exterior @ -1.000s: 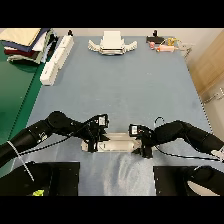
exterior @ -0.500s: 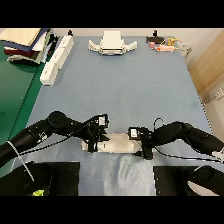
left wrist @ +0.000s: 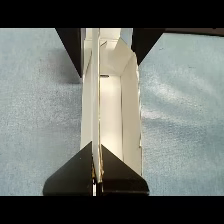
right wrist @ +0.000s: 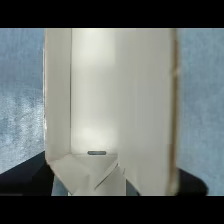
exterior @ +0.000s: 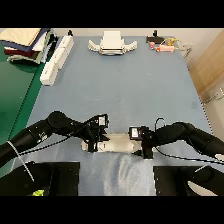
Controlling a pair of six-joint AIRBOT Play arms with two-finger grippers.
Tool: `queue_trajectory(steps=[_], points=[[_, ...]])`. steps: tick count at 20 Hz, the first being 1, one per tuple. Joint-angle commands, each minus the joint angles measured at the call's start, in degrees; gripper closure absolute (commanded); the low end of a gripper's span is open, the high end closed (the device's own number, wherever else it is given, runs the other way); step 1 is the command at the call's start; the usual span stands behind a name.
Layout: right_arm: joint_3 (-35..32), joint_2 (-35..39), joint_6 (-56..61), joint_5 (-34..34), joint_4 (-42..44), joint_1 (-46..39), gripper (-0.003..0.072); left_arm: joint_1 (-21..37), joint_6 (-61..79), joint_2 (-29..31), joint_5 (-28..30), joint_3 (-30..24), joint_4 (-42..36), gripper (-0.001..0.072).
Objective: Fold the box.
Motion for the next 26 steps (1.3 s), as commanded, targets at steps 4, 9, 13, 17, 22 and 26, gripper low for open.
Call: queue_trajectory(steps=[4, 9, 13, 17, 22, 26], points=[[0.02, -2.16, -0.02, 0.94, 0.50, -0.02, 0.0027, 0.00, 0.00, 0.00, 0.02, 0.00, 0.00, 0.0695], [-0.11, -2.40, -0.02, 0.57, 0.31, -0.02, 0.0044, 0.00, 0.00, 0.00, 0.02, 0.00, 0.00, 0.0696], [-0.68, -2.38, -0.02, 0.37, 0.31, -0.02, 0.0185, 0.00, 0.00, 0.00, 0.02, 0.00, 0.00, 0.0696], [-0.66, -2.36, 0.00, 0.37, 0.31, -0.02, 0.0185, 0.00, 0.00, 0.00, 0.02, 0.00, 0.00, 0.0696], [-0.66, -2.32, -0.02, 0.39, 0.31, -0.02, 0.0183, 0.00, 0.02, 0.00, 0.02, 0.00, 0.00, 0.0696], [-0.66, -2.32, -0.02, 0.39, 0.31, -0.02, 0.0184, 0.00, 0.00, 0.00, 0.02, 0.00, 0.00, 0.0696]])
